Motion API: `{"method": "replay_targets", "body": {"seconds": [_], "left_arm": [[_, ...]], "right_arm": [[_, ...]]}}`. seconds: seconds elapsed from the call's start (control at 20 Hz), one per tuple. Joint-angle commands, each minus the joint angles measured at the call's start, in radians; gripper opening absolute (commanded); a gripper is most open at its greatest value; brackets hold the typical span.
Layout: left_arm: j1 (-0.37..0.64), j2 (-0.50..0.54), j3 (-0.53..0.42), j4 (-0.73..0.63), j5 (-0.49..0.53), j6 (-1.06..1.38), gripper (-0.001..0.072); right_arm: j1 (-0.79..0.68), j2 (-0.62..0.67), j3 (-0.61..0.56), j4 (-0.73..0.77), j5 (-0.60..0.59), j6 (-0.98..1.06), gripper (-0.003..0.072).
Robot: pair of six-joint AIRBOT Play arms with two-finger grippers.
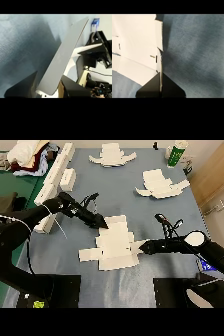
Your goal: Fold the box.
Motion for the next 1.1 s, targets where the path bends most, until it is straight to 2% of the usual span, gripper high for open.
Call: {"method": "replay_targets", "body": {"seconds": [0.0, 0.2, 0.25, 0.3, 0.35, 0.55, 0.6, 0.65, 0.7, 0.85, 0.95, 1.05], "left_arm": [[-0.001, -0.014, 0.002, -0.025, -0.06, 0.06, 0.035], [-0.001, -0.014, 0.002, -0.011, -0.05, 0.072, 0.0348], [-0.001, -0.014, 0.002, -0.01, -0.043, 0.083, 0.0264], [-0.001, -0.014, 0.002, -0.01, -0.043, 0.106, 0.0139], [-0.001, -0.014, 0.002, -0.013, -0.05, 0.137, 0.0105], [-0.001, -0.014, 0.002, -0.016, -0.052, 0.194, 0.0103], [-0.001, -0.014, 0.002, -0.019, -0.051, 0.234, 0.004], [-0.001, -0.014, 0.003, -0.035, -0.052, 0.314, 0.0014], [-0.001, -0.013, 0.003, -0.069, -0.058, 0.389, 0.0014], [-0.002, 0.013, 0.016, -0.19, -0.072, 0.569, 0.0013], [-0.002, 0.051, 0.021, -0.202, -0.077, 0.657, 0.0013], [-0.002, 0.093, 0.018, -0.2, -0.077, 0.693, 0.0012]], "right_arm": [[0.001, -0.001, 0.0, 0.0, -0.001, 0.002, -0.0002], [0.001, -0.001, 0.0, 0.0, -0.004, 0.002, -0.0002], [0.001, -0.001, 0.0, 0.0, -0.004, 0.002, -0.0002], [0.001, -0.001, 0.0, 0.0, -0.004, 0.002, -0.0002], [0.001, -0.001, 0.0, 0.0, -0.004, 0.002, -0.0002], [0.001, -0.001, 0.0, -0.007, -0.016, 0.0, 0.0013], [0.0, -0.001, 0.001, -0.033, -0.03, 0.001, 0.0102], [0.0, -0.001, 0.007, -0.081, -0.042, 0.001, 0.0205], [-0.002, -0.001, 0.021, -0.16, -0.056, 0.004, 0.0231], [-0.018, -0.001, 0.086, -0.457, -0.103, 0.145, 0.0231], [-0.033, -0.001, 0.138, -0.652, -0.131, 0.276, 0.0231], [-0.053, -0.001, 0.189, -0.754, -0.148, 0.379, 0.0231]]}}
